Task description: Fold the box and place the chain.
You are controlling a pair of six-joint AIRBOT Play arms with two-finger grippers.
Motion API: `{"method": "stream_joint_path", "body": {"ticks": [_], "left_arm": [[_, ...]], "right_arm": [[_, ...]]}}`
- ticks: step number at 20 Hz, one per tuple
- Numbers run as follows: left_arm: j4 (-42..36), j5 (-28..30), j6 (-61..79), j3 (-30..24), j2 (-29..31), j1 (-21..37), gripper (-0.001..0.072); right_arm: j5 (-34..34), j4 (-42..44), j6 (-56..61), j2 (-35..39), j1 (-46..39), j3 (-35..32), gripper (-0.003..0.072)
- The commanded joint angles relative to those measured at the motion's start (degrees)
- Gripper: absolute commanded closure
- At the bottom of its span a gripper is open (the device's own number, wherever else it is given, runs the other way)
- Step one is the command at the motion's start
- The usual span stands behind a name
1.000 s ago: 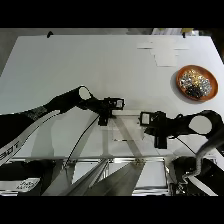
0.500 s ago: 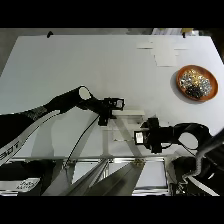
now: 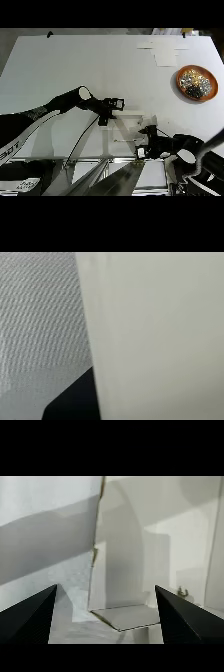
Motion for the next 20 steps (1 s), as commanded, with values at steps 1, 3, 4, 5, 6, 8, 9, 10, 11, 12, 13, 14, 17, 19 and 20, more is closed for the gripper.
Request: {"method": "stream_joint_path", "body": {"ticks": [1,3,4,5,6,8,9,10,11,12,13,14,17,19,20], "left_arm": [[0.02,0.04,0.02,0.00,0.04,-0.02,0.0701],[0.02,0.04,0.02,0.00,0.04,-0.02,0.0701],[0.02,0.02,0.02,0.00,0.04,-0.02,0.0701],[0.02,0.07,0.02,0.00,0.04,-0.02,0.0701],[0.02,0.07,0.02,0.00,0.04,-0.02,0.0701],[0.02,0.07,0.02,0.00,0.04,-0.02,0.0701],[0.02,0.07,0.02,0.00,0.04,-0.02,0.0701],[0.02,0.04,0.02,0.00,0.04,-0.02,0.0701],[0.02,0.07,0.02,0.00,0.04,-0.02,0.0701],[0.02,0.04,0.02,0.00,0.04,-0.02,0.0701],[0.02,0.04,0.02,0.00,0.04,-0.02,0.0701],[0.02,0.04,0.02,0.00,0.04,-0.02,0.0701],[0.02,0.04,0.02,0.00,0.04,-0.02,0.0701],[0.02,0.04,0.02,0.00,0.04,-0.02,0.0701],[0.02,0.04,0.02,0.00,0.04,-0.02,0.0701]], "right_arm": [[-3.04,-3.67,1.38,0.20,0.57,-0.61,0.0011],[-3.19,-4.92,3.74,0.07,0.00,-0.57,0.0012],[-3.17,-4.98,3.85,0.04,-1.05,-0.57,0.0012],[-3.06,-4.98,3.85,0.04,-2.67,-0.44,0.0012],[-3.02,-4.94,3.85,0.04,-4.20,-0.13,0.0012],[-2.99,-4.66,3.85,0.07,-6.82,1.16,0.0012],[-2.78,-3.54,3.85,0.07,-7.69,2.10,0.0012],[-2.43,-2.60,3.82,0.04,-8.33,3.06,0.0012],[-1.68,-1.38,3.82,0.04,-8.76,4.13,0.0012],[-1.33,-0.42,3.80,0.04,-8.90,4.83,0.0012],[-1.36,-0.39,3.80,0.04,-8.90,5.25,0.0012],[-1.36,-0.35,3.80,-0.07,-8.90,5.40,0.0012],[-1.33,1.33,3.65,-0.13,-8.92,5.40,0.0012],[-1.31,4.52,3.37,-0.13,-9.33,5.40,0.0012],[-1.29,7.08,3.37,-0.13,-10.29,5.40,0.0012]]}}
